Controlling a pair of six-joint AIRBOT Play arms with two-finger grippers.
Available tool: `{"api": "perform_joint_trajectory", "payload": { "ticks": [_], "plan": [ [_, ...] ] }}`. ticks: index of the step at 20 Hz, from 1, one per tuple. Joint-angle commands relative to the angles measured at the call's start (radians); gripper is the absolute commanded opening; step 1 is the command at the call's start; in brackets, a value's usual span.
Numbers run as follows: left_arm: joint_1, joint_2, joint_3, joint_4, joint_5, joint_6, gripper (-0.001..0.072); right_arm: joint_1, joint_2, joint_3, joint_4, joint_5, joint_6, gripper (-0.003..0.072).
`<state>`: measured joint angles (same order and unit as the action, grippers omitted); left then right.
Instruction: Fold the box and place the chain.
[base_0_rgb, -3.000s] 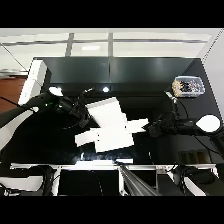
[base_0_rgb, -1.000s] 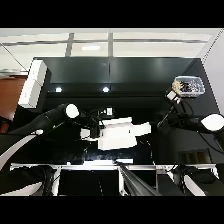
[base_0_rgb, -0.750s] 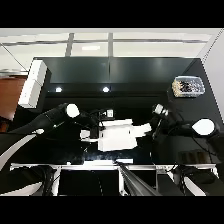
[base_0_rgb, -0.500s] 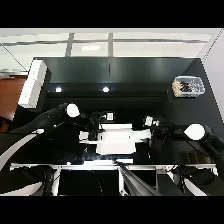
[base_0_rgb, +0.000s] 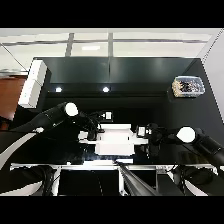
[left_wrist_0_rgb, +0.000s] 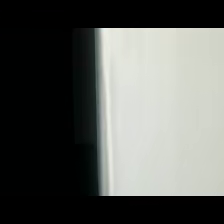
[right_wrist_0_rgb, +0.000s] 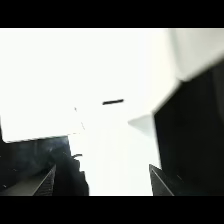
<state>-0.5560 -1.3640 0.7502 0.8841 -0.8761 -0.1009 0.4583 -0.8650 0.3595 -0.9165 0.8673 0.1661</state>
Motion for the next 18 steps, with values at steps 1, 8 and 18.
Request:
{"api": "perform_joint_trajectory", "payload": {
  "ticks": [1,8,18],
  "plan": [
    [0.003,-0.001,0.001,-0.010,0.013,0.000,0.0031,0.080,-0.046,-0.001,0.014,-0.035,-0.022,0.0700],
    [0.003,-0.002,0.001,-0.011,0.011,0.000,0.0031,0.167,-0.061,-0.001,0.029,-0.072,-0.022,0.0700],
    [0.003,-0.005,0.001,-0.011,0.011,0.000,0.0032,0.269,-0.064,-0.001,0.061,-0.223,-0.019,0.0698]
  ]
}}
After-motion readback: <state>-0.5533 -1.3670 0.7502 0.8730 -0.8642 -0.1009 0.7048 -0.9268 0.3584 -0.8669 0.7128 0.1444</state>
